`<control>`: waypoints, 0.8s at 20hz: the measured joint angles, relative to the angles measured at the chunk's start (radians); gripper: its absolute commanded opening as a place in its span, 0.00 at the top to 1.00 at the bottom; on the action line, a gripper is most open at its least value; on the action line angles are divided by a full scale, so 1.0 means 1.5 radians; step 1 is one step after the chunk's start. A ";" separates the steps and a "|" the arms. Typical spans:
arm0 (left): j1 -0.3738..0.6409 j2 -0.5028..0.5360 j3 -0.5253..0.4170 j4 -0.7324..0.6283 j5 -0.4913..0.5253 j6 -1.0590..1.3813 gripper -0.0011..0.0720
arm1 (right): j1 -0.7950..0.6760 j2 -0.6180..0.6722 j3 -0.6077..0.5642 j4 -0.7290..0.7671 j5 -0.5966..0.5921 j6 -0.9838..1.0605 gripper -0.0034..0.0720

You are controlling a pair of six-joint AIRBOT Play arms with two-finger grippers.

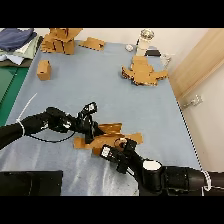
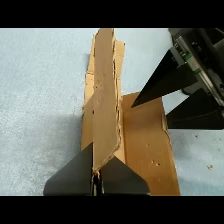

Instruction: Fold the box.

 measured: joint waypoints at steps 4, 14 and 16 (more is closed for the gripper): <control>0.000 0.000 0.000 0.000 0.000 0.000 0.97 | -0.001 0.000 0.011 -0.007 -0.004 0.002 0.00; 0.000 0.000 0.000 0.000 0.000 0.000 0.97 | -0.115 0.067 0.008 0.070 0.016 -0.149 0.01; 0.000 0.000 0.000 0.000 0.000 0.000 0.97 | -0.168 0.079 -0.001 0.120 0.048 -0.232 0.01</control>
